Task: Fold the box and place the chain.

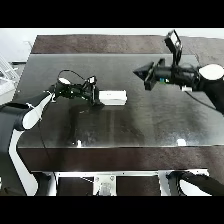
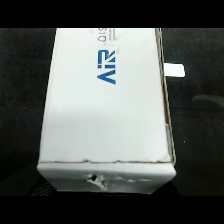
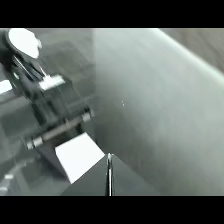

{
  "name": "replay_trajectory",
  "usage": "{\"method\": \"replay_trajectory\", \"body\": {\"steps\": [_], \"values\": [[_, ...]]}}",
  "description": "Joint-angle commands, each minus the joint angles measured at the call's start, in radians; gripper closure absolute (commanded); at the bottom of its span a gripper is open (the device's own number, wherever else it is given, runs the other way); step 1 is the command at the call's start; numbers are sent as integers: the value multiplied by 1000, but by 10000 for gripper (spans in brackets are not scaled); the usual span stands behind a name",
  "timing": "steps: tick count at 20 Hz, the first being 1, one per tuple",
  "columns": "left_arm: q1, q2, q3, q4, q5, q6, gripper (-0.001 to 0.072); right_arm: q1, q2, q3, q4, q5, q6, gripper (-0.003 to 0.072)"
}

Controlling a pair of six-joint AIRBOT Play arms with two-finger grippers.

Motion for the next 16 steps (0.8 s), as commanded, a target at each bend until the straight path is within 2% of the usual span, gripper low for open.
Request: {"method": "replay_trajectory", "body": {"steps": [1, 6, 7, 11, 16], "values": [[1, 0, 0, 0, 0, 0, 358, -16, 91, -198, -19, -113, 53, 682], [1, 0, 0, -12, 3, 0, 364, -29, 100, -287, -19, -127, 53, 681], [1, 3, 2, -33, 11, -21, 682, -31, 100, -288, -19, -127, 53, 682], [15, 69, 0, -50, 41, -95, 692, -48, 100, -288, -19, -130, 53, 681], [104, 272, 0, -41, 113, -189, 694, -85, 100, -288, -15, -130, 90, 681]]}}
